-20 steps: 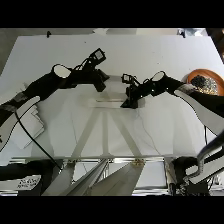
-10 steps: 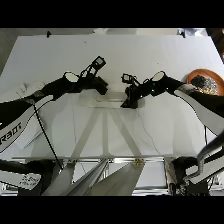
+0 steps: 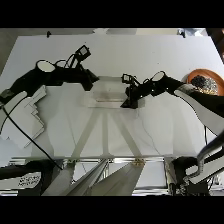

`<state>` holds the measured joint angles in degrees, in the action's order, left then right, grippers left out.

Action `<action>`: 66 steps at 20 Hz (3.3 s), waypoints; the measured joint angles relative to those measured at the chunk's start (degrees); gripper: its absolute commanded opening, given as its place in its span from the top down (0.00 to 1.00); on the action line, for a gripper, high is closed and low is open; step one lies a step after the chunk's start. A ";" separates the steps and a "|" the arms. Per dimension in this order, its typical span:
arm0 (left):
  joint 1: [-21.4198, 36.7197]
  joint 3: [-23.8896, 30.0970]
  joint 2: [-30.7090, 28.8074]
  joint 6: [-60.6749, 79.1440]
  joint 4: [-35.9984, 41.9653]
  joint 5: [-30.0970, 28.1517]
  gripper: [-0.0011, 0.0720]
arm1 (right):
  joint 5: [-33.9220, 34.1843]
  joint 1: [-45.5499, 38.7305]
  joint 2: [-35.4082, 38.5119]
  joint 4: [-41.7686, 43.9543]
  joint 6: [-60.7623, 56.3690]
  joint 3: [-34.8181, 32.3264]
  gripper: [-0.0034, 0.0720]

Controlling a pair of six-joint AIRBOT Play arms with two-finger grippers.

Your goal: Fold the box and place the chain.

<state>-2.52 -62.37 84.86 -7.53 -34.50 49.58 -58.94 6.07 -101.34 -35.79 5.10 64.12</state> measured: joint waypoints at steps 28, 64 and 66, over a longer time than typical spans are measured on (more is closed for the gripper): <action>-3.61 4.57 6.97 25.55 -14.58 3.54 0.63 | -0.02 0.00 0.00 0.00 -0.11 0.00 0.29; 1.11 4.61 1.68 25.16 -7.08 11.67 0.83 | -0.04 0.00 0.00 0.07 -0.17 0.00 0.29; 1.84 4.61 1.38 25.14 -9.97 12.07 0.53 | -0.04 0.00 0.00 0.04 -0.15 0.00 0.29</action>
<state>-0.69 -57.76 86.24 17.61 -44.47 61.65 -58.98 6.07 -101.34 -35.75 4.95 64.12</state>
